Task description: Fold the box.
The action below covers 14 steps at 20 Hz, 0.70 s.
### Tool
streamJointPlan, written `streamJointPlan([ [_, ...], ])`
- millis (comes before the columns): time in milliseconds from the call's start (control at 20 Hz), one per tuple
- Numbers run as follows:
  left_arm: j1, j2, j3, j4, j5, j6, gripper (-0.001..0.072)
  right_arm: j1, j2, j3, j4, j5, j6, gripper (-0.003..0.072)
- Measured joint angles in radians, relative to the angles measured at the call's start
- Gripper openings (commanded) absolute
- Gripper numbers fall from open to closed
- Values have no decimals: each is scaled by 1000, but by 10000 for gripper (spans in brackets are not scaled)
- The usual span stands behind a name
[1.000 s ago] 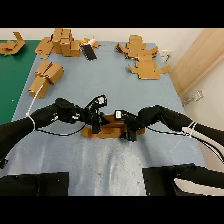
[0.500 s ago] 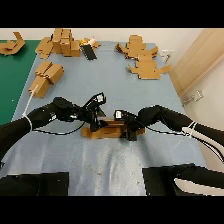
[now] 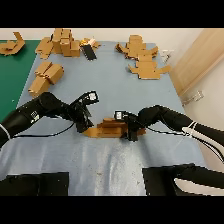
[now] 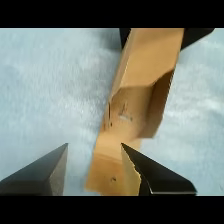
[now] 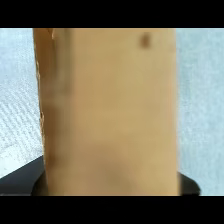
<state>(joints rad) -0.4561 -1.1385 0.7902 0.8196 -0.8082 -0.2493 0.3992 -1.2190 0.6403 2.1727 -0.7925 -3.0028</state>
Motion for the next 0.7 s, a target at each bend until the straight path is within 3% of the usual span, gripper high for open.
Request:
streamJointPlan([
  [50, 1, 9, 0, 33, -22, -42, 477, 0, 0, 0, 0, 0, 1, 544],
  [100, 1, 14, 0, 59, -41, -73, 368, 0, 0, 0, 1, 0, 2, 492],
  [150, 1, 18, 0, 77, -60, -95, 287, 0, 1, 0, 1, 0, 2, 492],
  [300, 2, 24, 0, 109, -117, -139, 270, 0, 5, 0, 3, -2, 2, 492],
  [350, 2, 26, 0, 112, -141, -159, 3, 0, 5, 0, 2, -2, 2, 492],
  [550, -32, 26, 0, 60, -216, -377, 9, 0, 6, 0, 2, -5, 3, 494],
  [700, -95, 16, 0, -81, -201, -557, 9, 0, 6, 0, 1, -5, 3, 497],
])
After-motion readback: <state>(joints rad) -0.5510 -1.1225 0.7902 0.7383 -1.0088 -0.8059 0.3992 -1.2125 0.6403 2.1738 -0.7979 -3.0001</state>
